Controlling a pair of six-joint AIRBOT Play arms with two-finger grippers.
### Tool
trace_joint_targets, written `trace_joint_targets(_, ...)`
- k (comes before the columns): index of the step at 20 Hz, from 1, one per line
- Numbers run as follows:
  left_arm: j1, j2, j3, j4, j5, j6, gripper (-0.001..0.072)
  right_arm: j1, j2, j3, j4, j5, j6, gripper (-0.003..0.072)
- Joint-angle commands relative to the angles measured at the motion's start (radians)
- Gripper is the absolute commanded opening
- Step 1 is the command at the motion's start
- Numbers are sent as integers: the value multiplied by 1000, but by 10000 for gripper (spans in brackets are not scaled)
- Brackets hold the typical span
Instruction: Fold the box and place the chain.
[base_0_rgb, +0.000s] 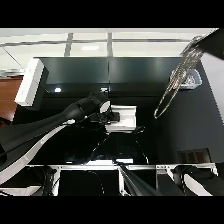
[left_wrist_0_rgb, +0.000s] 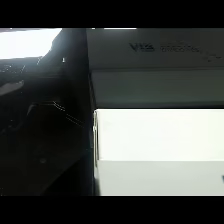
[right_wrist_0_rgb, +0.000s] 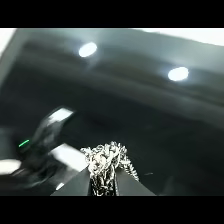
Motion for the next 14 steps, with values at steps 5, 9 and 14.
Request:
trace_joint_targets(5,0,0,0,0,-2,0,28,170,5,-9,119,-4,19,6)
trace_joint_targets(9,0,0,0,1,-2,0,28,222,-40,-9,138,-47,24,6)
trace_joint_targets(14,0,0,0,2,-2,0,28,307,-124,-29,99,-43,25,6)
